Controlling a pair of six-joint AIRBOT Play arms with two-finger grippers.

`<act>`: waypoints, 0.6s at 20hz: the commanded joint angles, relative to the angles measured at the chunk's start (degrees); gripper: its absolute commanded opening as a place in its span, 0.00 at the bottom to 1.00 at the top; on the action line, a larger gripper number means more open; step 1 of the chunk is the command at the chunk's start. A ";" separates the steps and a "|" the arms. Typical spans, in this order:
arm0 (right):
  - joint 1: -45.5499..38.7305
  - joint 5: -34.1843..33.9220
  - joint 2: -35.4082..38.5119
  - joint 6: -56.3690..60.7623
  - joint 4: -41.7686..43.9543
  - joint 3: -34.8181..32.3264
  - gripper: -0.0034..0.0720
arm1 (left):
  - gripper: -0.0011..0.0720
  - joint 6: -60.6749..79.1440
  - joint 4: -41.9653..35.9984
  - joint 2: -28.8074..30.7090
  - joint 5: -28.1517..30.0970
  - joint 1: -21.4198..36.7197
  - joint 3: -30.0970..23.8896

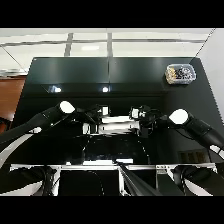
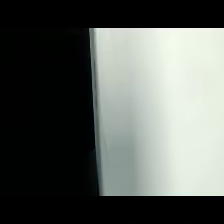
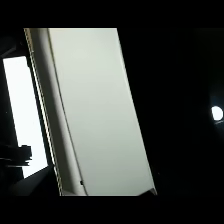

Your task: Fold the box and place the chain.

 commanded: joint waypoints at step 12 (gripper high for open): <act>-0.04 4.81 -6.45 -5.84 3.13 -0.72 0.99 | 0.05 0.00 0.39 -0.70 -2.21 2.10 0.09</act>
